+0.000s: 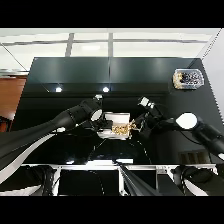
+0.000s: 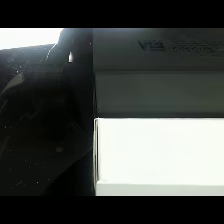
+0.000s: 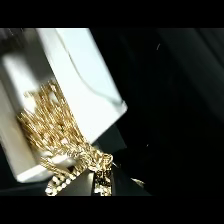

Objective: Fold the box and place the chain.

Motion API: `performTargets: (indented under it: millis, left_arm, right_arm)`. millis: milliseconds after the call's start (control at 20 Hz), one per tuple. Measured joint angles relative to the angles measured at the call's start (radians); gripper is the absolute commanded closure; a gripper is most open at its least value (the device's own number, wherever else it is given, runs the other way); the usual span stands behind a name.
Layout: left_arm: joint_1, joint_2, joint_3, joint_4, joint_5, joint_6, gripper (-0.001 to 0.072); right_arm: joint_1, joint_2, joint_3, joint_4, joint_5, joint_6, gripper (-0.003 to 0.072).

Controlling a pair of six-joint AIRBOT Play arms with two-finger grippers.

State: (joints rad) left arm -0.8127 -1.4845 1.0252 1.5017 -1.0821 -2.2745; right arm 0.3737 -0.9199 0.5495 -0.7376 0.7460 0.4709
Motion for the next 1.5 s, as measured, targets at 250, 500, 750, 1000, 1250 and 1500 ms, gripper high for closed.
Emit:
performTargets:
  millis: [250, 500, 750, 1000, 1250, 1500]
  left_arm:
    - [0.0, 0.0, 0.0, 0.0, 0.0, 0.0, 0.0678]
    - [0.0, 0.0, 0.0, 0.0, 0.0, 0.0, 0.0678]
    - [0.0, 0.0, 0.0, 0.0, 0.0, 0.0, 0.0678]
    - [0.0, 0.0, 0.0, 0.0, 0.0, 0.0, 0.0678]
    - [0.0, 0.0, 0.0, 0.0, 0.0, 0.0, 0.0678]
    - [0.0, 0.0, 0.0, 0.0, 0.0, 0.0, 0.0678]
  right_arm:
    - [-0.022, 0.09, 0.162, -0.007, 0.199, 0.138, 0.067]
    - [-0.027, 0.109, 0.352, 0.089, 0.29, 0.217, 0.067]
    - [-0.027, 0.113, 0.494, 0.213, 0.301, 0.288, 0.067]
    - [-0.027, 0.114, 0.621, 0.296, 0.284, 0.324, 0.067]
    - [-0.027, 0.111, 0.679, 0.296, 0.282, 0.378, 0.067]
    - [-0.023, 0.08, 0.645, 0.21, 0.385, 0.492, 0.067]
